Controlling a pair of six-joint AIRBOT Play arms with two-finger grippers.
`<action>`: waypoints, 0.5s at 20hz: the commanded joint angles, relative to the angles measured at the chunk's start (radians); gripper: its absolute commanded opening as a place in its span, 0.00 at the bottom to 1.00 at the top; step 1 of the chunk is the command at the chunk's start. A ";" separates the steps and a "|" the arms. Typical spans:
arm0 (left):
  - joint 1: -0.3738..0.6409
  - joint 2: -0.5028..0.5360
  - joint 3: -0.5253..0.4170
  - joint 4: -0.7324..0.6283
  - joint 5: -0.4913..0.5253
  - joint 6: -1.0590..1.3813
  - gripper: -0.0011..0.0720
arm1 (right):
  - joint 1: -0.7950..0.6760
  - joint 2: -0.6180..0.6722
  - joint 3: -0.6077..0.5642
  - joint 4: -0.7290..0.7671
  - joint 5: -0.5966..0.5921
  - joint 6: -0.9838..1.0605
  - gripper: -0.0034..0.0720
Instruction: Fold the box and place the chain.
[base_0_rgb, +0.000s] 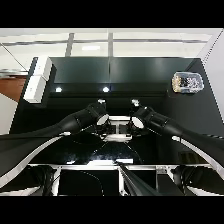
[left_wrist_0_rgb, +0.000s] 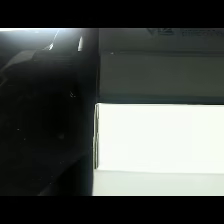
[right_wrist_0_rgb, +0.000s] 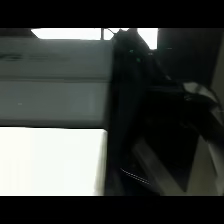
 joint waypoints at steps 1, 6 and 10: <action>0.001 -0.001 0.000 -0.002 0.003 0.000 0.06 | 0.001 0.008 0.013 -0.005 -0.010 -0.005 0.60; 0.001 -0.001 0.000 -0.002 0.003 0.000 0.06 | 0.000 0.066 0.033 -0.043 0.018 -0.080 0.63; 0.001 -0.001 0.000 -0.001 0.003 0.000 0.06 | 0.000 0.165 0.033 -0.055 0.090 -0.185 0.63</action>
